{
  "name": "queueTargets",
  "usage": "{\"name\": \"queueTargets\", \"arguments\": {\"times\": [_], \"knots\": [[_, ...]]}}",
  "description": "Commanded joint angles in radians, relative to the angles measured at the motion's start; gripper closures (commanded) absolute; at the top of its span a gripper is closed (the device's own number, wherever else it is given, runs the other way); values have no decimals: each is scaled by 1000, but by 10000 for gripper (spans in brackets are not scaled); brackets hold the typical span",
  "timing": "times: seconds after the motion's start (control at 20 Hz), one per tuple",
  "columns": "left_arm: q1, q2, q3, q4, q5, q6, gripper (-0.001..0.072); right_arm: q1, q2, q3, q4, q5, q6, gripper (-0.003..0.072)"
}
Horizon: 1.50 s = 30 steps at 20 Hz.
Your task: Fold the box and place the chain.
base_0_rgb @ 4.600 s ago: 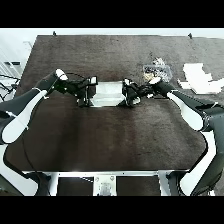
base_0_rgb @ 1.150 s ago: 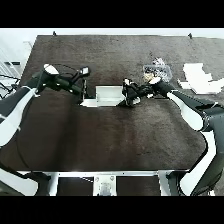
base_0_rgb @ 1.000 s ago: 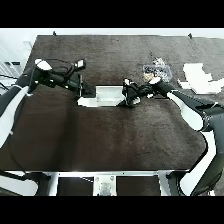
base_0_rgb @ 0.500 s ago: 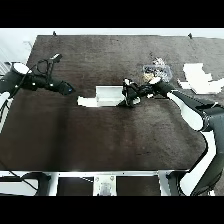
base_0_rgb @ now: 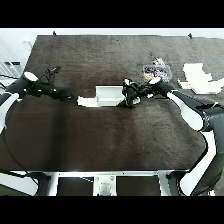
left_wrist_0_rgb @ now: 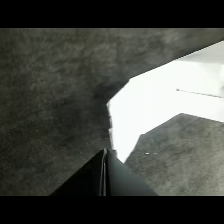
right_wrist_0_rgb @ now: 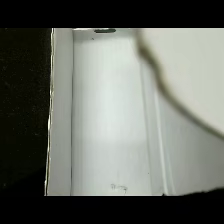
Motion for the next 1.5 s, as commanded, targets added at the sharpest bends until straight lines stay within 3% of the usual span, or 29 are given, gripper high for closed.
{"name": "queueTargets", "arguments": {"times": [0.0,0.35,0.75,0.8,0.85,0.95,1.4,1.45], "knots": [[-21,-48,-3,3,29,-24,693,0,-1,0,0,0,0,107],[-119,-125,-3,-115,84,14,693,0,-1,0,0,0,0,108],[-137,-120,62,-171,30,42,689,0,-1,0,0,0,0,107],[-137,-120,61,-183,30,58,637,0,-1,0,0,0,0,107],[-137,-120,62,-198,28,70,448,0,-1,0,0,0,0,108],[-137,-120,63,-223,0,108,491,0,-1,0,0,0,0,107],[-137,-107,64,-322,-24,119,489,0,-1,0,0,0,0,107],[-137,-105,64,-349,-27,119,417,0,-1,0,0,0,0,107]]}}
